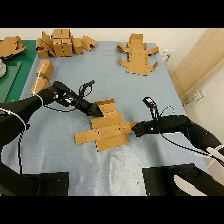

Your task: Fold the box.

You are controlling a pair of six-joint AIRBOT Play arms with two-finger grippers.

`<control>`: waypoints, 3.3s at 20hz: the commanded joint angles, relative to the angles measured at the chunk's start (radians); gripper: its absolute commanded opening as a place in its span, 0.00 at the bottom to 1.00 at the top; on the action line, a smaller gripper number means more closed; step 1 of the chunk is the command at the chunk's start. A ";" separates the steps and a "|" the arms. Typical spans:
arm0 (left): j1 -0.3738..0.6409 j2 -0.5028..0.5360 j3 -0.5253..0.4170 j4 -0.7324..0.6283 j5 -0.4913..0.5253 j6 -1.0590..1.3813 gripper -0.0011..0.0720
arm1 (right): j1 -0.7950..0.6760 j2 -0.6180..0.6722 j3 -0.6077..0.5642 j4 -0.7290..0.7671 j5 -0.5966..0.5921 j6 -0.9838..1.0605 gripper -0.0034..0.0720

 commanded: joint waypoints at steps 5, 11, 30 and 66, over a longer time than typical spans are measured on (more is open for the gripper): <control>0.031 -0.005 0.000 -0.060 -0.003 0.007 0.45 | 0.001 0.001 0.000 -0.019 0.000 0.009 0.04; 0.035 -0.006 0.000 -0.073 -0.005 0.017 0.39 | 0.001 0.001 0.000 -0.023 0.000 0.008 0.04; 0.000 -0.020 0.000 -0.072 0.016 0.089 0.03 | 0.000 0.001 0.000 -0.026 0.008 0.008 0.25; -0.127 0.449 -0.480 -0.343 0.399 1.093 0.03 | -0.098 0.019 0.043 0.021 0.137 0.322 0.05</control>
